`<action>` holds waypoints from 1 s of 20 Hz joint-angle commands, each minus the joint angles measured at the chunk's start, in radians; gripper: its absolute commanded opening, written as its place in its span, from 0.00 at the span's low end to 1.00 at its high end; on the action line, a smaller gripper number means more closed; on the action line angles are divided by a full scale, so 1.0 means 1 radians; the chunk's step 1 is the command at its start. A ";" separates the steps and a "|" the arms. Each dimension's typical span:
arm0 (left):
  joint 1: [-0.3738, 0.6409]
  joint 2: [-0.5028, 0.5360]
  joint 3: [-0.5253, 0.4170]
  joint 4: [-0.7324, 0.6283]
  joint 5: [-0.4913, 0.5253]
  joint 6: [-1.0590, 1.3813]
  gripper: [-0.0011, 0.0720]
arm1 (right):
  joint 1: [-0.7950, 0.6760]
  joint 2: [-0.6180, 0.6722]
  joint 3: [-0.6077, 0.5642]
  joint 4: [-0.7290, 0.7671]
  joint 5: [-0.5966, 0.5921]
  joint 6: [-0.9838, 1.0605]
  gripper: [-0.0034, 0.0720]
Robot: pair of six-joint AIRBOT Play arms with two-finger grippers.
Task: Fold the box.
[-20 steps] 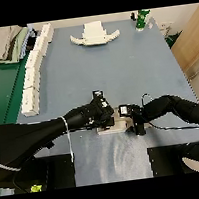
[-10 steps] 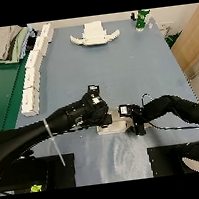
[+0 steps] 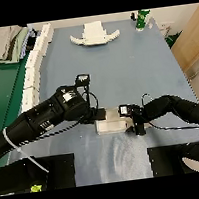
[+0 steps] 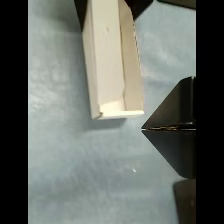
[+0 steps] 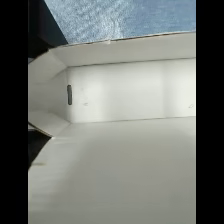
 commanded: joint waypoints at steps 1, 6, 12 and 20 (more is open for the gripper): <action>0.025 0.016 0.001 0.005 0.160 0.156 0.03 | 0.001 -0.001 0.001 0.000 0.000 0.000 0.72; 0.259 0.089 -0.090 -0.287 0.216 0.859 0.03 | 0.001 0.000 0.001 0.000 0.000 0.000 0.72; 0.618 0.205 -0.315 -0.749 0.257 1.901 0.97 | 0.001 0.000 0.001 0.000 0.000 0.000 0.72; 0.564 0.182 -0.616 -0.892 0.512 2.462 0.97 | 0.001 -0.001 0.001 0.000 0.000 0.000 0.72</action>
